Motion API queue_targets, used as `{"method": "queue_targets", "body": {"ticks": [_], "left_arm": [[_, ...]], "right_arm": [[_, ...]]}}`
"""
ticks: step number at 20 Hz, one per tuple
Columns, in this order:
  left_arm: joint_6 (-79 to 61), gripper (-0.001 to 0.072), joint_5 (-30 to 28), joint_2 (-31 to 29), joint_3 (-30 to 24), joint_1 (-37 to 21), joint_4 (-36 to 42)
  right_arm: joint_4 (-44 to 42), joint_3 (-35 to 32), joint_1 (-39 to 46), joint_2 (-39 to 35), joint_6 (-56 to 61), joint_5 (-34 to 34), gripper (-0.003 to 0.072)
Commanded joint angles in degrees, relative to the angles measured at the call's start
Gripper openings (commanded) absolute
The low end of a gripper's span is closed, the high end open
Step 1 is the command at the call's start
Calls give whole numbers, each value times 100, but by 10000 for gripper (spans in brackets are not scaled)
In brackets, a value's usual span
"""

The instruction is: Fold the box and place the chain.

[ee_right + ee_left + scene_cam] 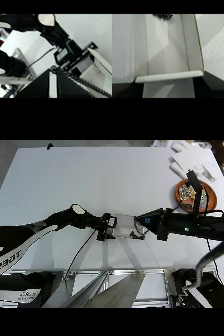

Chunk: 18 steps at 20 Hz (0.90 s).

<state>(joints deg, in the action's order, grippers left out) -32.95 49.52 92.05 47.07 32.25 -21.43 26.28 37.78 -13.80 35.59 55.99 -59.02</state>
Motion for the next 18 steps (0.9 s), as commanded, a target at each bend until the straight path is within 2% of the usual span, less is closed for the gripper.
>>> {"method": "queue_targets", "body": {"ticks": [1,6,15,18], "left_arm": [[-2,72,2,0,4,-2,0],[-2,72,0,0,4,-2,0],[-2,72,0,0,4,-2,0],[-2,72,0,0,4,-2,0]], "right_arm": [[-629,7,-7,-9,-566,13,13],[-1252,7,-7,-9,-1252,107,13],[-966,4,-7,219,-1250,404,13],[-203,-96,-7,590,-1045,232,13]]}}
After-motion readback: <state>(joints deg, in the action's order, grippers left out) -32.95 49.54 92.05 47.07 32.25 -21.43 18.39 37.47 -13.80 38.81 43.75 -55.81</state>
